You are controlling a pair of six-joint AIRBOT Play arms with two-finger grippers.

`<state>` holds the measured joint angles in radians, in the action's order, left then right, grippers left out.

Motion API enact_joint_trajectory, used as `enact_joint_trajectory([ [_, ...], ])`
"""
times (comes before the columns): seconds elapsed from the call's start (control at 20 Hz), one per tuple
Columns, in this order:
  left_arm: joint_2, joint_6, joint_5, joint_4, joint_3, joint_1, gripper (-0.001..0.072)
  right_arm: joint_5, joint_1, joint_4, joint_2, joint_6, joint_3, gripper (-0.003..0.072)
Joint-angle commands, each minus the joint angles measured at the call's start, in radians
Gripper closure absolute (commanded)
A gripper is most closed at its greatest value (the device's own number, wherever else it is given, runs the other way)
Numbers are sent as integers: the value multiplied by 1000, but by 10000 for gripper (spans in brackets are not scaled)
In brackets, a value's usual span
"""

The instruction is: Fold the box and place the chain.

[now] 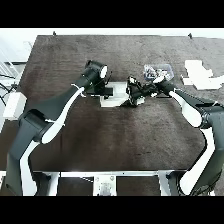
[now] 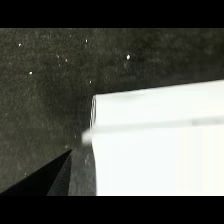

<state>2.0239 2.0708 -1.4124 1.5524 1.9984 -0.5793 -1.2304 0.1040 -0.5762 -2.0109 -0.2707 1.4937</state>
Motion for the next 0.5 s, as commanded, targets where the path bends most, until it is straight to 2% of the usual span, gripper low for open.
enact_joint_trajectory([
  [0.0,-33,-34,-32,-11,1,0,268,-1,1,0,0,0,0,99],
  [0.2,-87,-77,-66,-8,-4,1,251,-1,1,0,0,0,0,99],
  [0.25,-105,-90,-62,-8,-4,0,144,-1,1,0,0,0,0,99],
  [0.45,-173,-165,-45,-23,-11,0,137,-1,0,0,0,0,0,99],
])
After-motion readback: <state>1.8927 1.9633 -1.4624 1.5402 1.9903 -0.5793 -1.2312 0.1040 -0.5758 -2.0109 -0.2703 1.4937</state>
